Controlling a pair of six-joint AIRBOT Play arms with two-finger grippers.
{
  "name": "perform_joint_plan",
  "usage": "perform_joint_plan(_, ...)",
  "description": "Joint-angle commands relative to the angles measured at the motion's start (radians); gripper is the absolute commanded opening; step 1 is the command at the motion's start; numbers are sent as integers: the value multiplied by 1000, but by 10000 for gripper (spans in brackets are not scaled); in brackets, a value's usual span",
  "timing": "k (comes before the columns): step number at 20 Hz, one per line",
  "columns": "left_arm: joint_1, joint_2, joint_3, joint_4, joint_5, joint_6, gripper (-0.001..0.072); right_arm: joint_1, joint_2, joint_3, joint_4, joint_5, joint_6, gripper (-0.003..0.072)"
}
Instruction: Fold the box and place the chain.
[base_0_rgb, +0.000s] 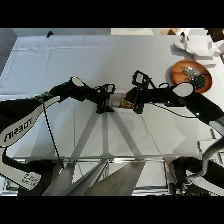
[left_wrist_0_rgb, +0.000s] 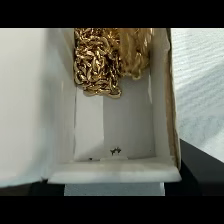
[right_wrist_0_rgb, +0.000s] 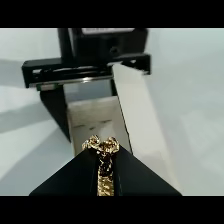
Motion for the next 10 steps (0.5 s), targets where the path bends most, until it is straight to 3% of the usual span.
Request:
perform_joint_plan(1, 0, 0, 0, 0, 0, 0, 188, 33, -35, 1, 5, -2, -1, 9)
perform_joint_plan(10, 0, 0, 0, 0, 0, 0, 188, 76, -82, 1, 12, -45, 0, 24)
